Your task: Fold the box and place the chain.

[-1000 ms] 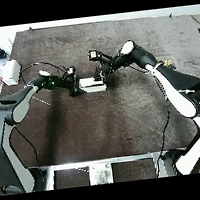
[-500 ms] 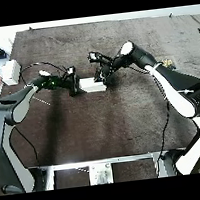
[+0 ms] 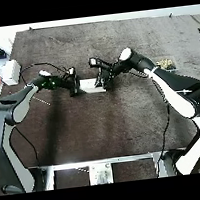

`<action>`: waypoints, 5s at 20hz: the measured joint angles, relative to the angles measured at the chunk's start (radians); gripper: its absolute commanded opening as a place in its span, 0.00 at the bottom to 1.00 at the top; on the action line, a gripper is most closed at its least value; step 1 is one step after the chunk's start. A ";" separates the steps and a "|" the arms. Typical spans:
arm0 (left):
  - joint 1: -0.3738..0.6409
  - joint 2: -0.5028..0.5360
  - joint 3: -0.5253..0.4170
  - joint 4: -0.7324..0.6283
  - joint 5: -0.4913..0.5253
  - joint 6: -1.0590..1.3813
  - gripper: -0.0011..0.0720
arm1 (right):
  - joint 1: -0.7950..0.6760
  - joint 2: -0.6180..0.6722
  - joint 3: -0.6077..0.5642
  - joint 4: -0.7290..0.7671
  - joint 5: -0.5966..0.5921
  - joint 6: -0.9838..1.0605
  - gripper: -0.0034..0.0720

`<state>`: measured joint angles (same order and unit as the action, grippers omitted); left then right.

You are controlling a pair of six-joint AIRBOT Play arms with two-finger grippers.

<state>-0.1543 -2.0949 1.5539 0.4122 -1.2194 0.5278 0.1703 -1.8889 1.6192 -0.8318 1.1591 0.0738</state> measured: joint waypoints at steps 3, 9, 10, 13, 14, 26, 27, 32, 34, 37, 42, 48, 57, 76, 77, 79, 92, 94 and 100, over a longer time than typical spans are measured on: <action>0.000 0.000 0.000 0.000 0.000 -0.002 0.39 | -0.017 0.009 -0.010 0.048 0.016 0.000 0.32; 0.002 0.000 0.000 -0.002 0.006 -0.005 0.39 | -0.062 0.021 -0.014 0.200 0.029 0.000 0.28; 0.002 0.000 0.000 -0.002 0.006 -0.005 0.39 | -0.065 0.019 -0.014 0.211 0.029 0.002 0.15; 0.002 0.000 0.000 -0.002 0.006 -0.005 0.39 | -0.066 -0.002 -0.016 0.220 0.031 0.017 0.03; 0.002 0.000 0.000 -0.002 0.006 -0.005 0.39 | -0.068 -0.011 -0.016 0.214 0.031 0.025 0.03; 0.002 0.000 0.000 -0.002 0.006 -0.002 0.39 | -0.071 -0.063 -0.014 0.177 0.035 0.100 0.03; 0.002 0.000 0.000 -0.002 0.006 -0.002 0.39 | -0.071 -0.059 -0.016 0.177 0.032 0.102 0.03; 0.002 0.000 0.000 -0.002 0.006 -0.005 0.39 | -0.074 0.038 -0.015 0.257 0.021 0.111 0.03; 0.002 0.000 0.000 -0.002 0.006 -0.005 0.39 | -0.071 0.098 -0.017 0.304 0.030 0.126 0.03; 0.002 0.000 0.000 -0.002 0.006 -0.005 0.39 | -0.074 0.233 -0.060 0.370 0.017 0.156 0.02; 0.002 0.000 0.000 -0.002 0.006 -0.005 0.39 | -0.073 0.571 -0.364 0.409 -0.216 0.183 0.03; 0.002 0.000 0.000 -0.002 0.006 -0.004 0.39 | -0.072 1.040 -0.906 0.439 -0.741 0.191 0.03; 0.002 0.000 0.000 -0.008 0.006 -0.003 0.39 | -0.072 1.400 -1.322 0.468 -1.096 0.193 0.03; 0.127 0.355 0.064 -0.107 0.218 -0.364 0.02 | -0.072 1.434 -1.364 0.470 -1.148 0.193 0.03; 0.163 0.407 0.055 -0.106 0.245 -0.418 0.02 | -0.072 1.434 -1.364 0.470 -1.148 0.192 0.03; 0.243 0.515 0.014 -0.101 0.307 -0.513 0.02 | -0.072 1.434 -1.364 0.470 -1.149 0.193 0.03; 0.898 1.123 -0.681 0.197 0.379 -0.913 0.03 | -0.072 1.434 -1.364 0.469 -1.149 0.192 0.03; 0.938 1.140 -0.757 0.236 0.389 -0.919 0.03 | -0.072 1.434 -1.364 0.470 -1.149 0.193 0.03; 0.978 1.153 -0.936 0.283 0.511 -0.858 0.02 | -0.072 1.434 -1.364 0.470 -1.149 0.192 0.03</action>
<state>0.8234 -0.9421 0.6182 0.6949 -0.7086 -0.3302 0.0982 -0.4549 0.2550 -0.3622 0.0101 0.2661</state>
